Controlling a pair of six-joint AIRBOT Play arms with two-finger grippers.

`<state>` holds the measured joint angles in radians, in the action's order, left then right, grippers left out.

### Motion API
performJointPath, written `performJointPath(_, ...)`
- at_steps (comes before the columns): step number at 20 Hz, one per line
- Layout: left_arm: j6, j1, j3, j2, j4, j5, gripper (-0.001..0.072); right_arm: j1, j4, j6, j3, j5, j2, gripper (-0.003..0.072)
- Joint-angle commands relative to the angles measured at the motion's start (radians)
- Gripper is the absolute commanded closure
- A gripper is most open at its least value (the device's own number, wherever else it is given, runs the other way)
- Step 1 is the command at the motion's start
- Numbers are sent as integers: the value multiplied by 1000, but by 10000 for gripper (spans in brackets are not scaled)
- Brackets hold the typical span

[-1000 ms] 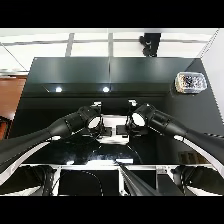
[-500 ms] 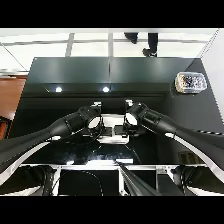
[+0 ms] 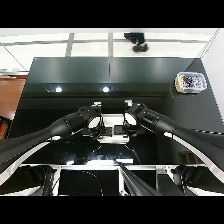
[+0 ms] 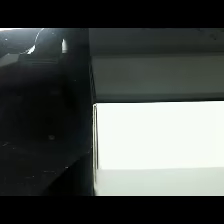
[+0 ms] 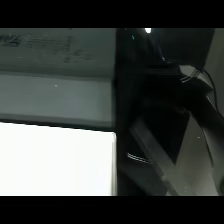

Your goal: Fold the box and place the chain.

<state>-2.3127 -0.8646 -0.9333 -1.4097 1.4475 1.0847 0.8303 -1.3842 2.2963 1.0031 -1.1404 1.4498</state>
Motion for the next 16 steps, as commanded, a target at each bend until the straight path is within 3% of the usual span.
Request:
performJointPath(1,5,0,-1,0,6,-2,680,1,24,-38,0,26,1,679)
performJointPath(6,5,0,-1,0,6,-2,680,1,22,-37,0,25,1,673)
performJointPath(7,5,0,-1,0,6,-2,680,1,22,-37,0,26,1,625)
performJointPath(8,5,0,-1,0,6,-2,680,1,22,-37,0,25,1,522)
performJointPath(12,5,0,-1,0,6,-2,680,1,23,-37,0,23,1,513)
performJointPath(13,5,0,-1,0,6,-2,680,1,23,-38,0,22,1,359)
performJointPath(14,5,0,-1,0,6,-2,680,1,22,-38,0,17,1,294)
performJointPath(16,5,0,-1,0,6,-2,680,1,19,-37,0,17,1,323)
